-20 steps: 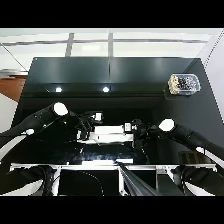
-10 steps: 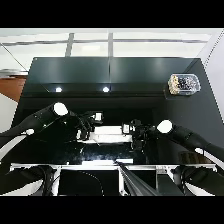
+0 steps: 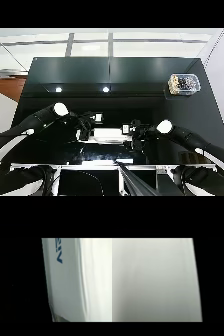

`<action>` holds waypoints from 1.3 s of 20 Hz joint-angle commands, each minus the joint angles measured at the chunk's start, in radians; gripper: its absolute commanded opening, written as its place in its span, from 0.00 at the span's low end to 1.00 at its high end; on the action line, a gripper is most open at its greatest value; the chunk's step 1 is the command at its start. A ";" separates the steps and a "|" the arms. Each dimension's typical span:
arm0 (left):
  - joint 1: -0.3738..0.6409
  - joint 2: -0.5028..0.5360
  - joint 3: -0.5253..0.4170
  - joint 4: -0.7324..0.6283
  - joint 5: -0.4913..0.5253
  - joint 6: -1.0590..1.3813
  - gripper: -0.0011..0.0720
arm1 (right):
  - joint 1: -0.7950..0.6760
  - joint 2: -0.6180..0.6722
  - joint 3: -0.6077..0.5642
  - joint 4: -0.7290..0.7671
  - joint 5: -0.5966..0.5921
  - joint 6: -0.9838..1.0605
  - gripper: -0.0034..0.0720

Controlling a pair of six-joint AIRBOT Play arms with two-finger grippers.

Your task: Fold the box and place the chain.

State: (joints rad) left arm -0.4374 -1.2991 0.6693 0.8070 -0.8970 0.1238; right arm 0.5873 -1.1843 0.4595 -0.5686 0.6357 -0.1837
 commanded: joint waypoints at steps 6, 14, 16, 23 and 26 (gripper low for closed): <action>0.126 0.168 0.039 0.140 -0.066 -0.326 0.95 | 0.001 -0.001 -0.001 -0.002 0.000 0.000 0.68; 0.213 0.252 -0.030 0.052 -0.497 -0.736 0.05 | 0.001 -0.001 -0.001 -0.002 0.000 0.001 0.68; 0.143 0.253 -0.097 -0.073 -0.477 -0.732 0.05 | 0.001 -0.001 -0.001 -0.002 0.000 0.001 0.67; -0.008 0.256 -0.172 -0.496 -0.010 -0.580 0.05 | 0.001 -0.001 -0.001 -0.002 0.000 0.001 0.67; -0.023 0.255 -0.173 -0.550 0.156 -0.553 0.05 | 0.001 -0.001 -0.001 -0.002 0.000 0.001 0.67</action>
